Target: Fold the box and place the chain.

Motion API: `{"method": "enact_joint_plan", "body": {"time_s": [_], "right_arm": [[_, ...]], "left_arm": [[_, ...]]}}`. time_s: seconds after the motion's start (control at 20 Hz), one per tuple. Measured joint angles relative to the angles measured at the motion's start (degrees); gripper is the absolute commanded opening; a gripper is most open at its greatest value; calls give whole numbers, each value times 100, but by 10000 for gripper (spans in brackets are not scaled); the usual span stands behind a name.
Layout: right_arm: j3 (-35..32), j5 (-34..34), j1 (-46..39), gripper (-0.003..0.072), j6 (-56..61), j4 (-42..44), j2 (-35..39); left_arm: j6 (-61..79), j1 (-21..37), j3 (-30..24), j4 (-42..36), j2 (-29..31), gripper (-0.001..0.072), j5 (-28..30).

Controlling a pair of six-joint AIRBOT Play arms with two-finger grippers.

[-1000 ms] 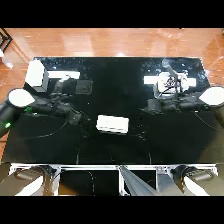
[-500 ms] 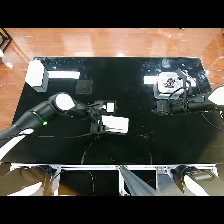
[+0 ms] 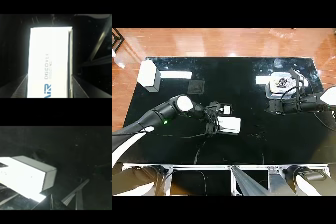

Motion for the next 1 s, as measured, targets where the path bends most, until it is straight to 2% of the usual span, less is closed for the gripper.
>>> {"method": "enact_joint_plan", "body": {"time_s": [0.55,0.75,1.0], "right_arm": [[0,-48,0,23,-11,-11,0],[0,-50,0,23,-17,-13,0],[0,-50,0,23,-20,-13,0]], "left_arm": [[-348,101,101,-7,-48,645,-11],[-525,133,267,101,-181,645,-365],[-605,144,356,195,-323,646,-529]]}}
